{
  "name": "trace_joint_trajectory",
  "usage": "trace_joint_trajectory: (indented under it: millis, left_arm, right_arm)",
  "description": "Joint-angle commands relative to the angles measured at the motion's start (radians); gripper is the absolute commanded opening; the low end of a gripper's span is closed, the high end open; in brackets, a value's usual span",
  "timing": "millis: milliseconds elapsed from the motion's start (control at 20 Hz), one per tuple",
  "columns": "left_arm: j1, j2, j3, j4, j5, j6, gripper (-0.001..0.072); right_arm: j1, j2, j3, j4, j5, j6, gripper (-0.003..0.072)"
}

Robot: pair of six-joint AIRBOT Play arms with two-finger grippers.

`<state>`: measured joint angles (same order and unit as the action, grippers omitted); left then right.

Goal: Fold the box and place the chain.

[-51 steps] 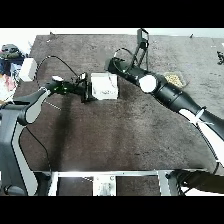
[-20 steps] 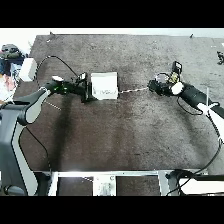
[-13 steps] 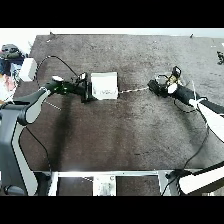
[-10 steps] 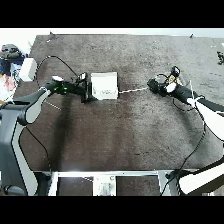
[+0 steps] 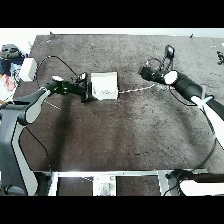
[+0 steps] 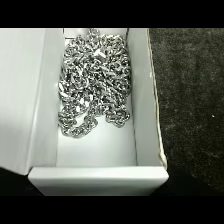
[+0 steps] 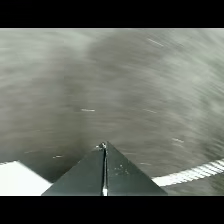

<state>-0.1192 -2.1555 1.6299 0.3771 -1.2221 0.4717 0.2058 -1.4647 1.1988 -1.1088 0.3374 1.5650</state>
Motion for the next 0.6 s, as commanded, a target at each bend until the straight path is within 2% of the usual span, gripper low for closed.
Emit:
trace_joint_trajectory:
  millis: [0,100,150,200,250,300,400,550]
  left_arm:
    - [0.001,0.0,0.0,0.0,0.0,0.0,0.0217]
    - [0.001,0.0,0.0,0.0,0.0,0.0,0.0218]
    - [0.001,0.0,0.0,0.0,0.0,0.0,0.0217]
    - [0.001,0.0,0.0,0.0,0.0,0.0,0.0217]
    - [0.001,0.0,0.0,0.0,0.0,0.0,0.0218]
    - [0.001,0.0,0.0,0.0,0.0,0.0,0.0217]
    - [0.0,0.0,0.0,0.0,0.0,0.0,0.0218]
    - [0.001,0.0,0.0,0.0,0.0,0.0,0.0218]
  right_arm:
    - [0.065,0.123,0.002,-0.044,0.053,-0.043,0.0012]
    - [0.039,0.115,-0.017,-0.112,0.119,0.029,0.0016]
    - [0.018,0.106,-0.048,-0.138,0.108,0.04,0.0191]
    - [-0.012,0.091,-0.088,-0.148,0.081,0.04,0.0464]
    - [-0.047,0.076,-0.132,-0.148,0.042,0.053,0.0432]
    - [-0.08,0.059,-0.173,-0.143,-0.004,0.056,0.0336]
    - [-0.149,0.005,-0.223,-0.115,-0.07,0.113,0.034]
    - [-0.193,-0.103,-0.202,-0.062,-0.083,0.111,0.0341]
